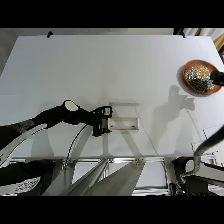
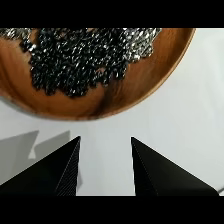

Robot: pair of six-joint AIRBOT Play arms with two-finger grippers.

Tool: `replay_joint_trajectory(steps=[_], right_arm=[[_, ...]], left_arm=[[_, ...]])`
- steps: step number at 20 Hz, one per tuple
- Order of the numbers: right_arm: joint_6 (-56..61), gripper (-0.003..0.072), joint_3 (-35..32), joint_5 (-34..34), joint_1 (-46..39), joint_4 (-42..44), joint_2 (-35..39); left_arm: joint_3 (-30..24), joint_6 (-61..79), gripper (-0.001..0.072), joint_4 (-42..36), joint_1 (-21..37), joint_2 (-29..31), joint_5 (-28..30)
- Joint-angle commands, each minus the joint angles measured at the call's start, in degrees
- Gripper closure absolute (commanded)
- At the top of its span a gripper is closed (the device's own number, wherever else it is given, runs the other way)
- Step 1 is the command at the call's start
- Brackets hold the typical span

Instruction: Fold the box and place the chain.

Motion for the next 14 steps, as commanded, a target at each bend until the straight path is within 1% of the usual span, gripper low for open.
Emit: replay_joint_trajectory(steps=[1, 3, 6, 11, 12, 14], right_arm=[[-0.61, 0.0372, 4.87, -3.80, -2.29, 1.29, -7.89], [-0.59, 0.0372, 6.12, -4.15, -2.32, 1.29, -10.75], [-0.61, 0.0393, 6.14, -4.76, -2.32, 1.73, -13.70], [-0.59, 0.0394, 6.14, -5.46, -2.32, 2.71, -17.42], [-0.59, 0.0402, 6.14, -5.53, -2.32, 2.99, -17.86], [-0.61, 0.0463, 6.14, -5.75, -2.32, 2.95, -18.23]], left_arm=[[0.00, 0.00, 0.0455, 0.33, 0.04, 0.02, -0.02], [0.00, 0.00, 0.0455, 0.31, 0.04, 0.02, -0.02], [0.00, 0.00, 0.0455, 0.31, 0.04, 0.02, -0.02], [0.00, 0.00, 0.0455, 0.31, 0.04, 0.02, -0.02], [0.00, 0.00, 0.0455, 0.31, 0.04, 0.02, -0.02], [0.00, 0.00, 0.0455, 0.31, 0.04, 0.02, -0.02]])
